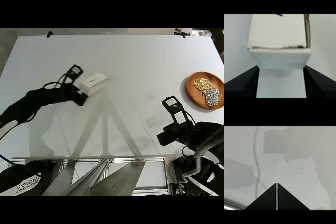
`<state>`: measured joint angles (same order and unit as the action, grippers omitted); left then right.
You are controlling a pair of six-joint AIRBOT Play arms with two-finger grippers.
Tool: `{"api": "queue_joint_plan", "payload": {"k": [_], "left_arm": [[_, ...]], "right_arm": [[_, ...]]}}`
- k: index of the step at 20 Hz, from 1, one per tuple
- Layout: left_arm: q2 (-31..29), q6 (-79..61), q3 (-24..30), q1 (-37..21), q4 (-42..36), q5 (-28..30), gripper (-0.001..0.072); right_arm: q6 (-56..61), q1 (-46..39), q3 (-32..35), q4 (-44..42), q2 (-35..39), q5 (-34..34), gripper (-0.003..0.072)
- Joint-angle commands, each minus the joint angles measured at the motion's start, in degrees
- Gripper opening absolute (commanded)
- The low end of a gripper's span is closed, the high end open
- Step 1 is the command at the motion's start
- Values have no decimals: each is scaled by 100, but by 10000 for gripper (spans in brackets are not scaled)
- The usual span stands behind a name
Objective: Fold the box and place the chain.
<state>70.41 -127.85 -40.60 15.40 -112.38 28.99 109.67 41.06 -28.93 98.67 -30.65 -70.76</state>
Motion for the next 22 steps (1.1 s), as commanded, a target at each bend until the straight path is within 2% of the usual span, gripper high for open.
{"api": "queue_joint_plan", "payload": {"k": [1,6,10,11,12,14,15,18,20,22], "left_arm": [[-17,1497,37,-1152,1825,809,37],[2,1888,120,-2446,1989,1585,32],[24,2013,120,-2909,1989,2024,39],[24,2011,120,-2935,1989,2103,77],[24,2011,120,-2931,1987,2170,194],[20,2013,120,-2924,1928,2205,486],[9,2009,120,-2924,1897,2223,519],[-151,2006,118,-2924,1829,2269,535],[-409,2024,118,-2924,1834,2337,688],[-719,2046,118,-2924,1832,2614,690]], "right_arm": [[2,0,-4,0,4,166,5],[2,0,-4,0,4,431,5],[-2,0,-4,0,4,433,5],[-4,0,-4,0,4,435,5],[-17,0,-4,0,4,437,5],[-17,0,-4,0,4,437,4],[-17,0,-4,-2,4,437,4],[-17,0,-4,-2,4,437,4],[-17,0,-4,0,4,437,4],[-15,0,-4,-2,4,439,4]]}}
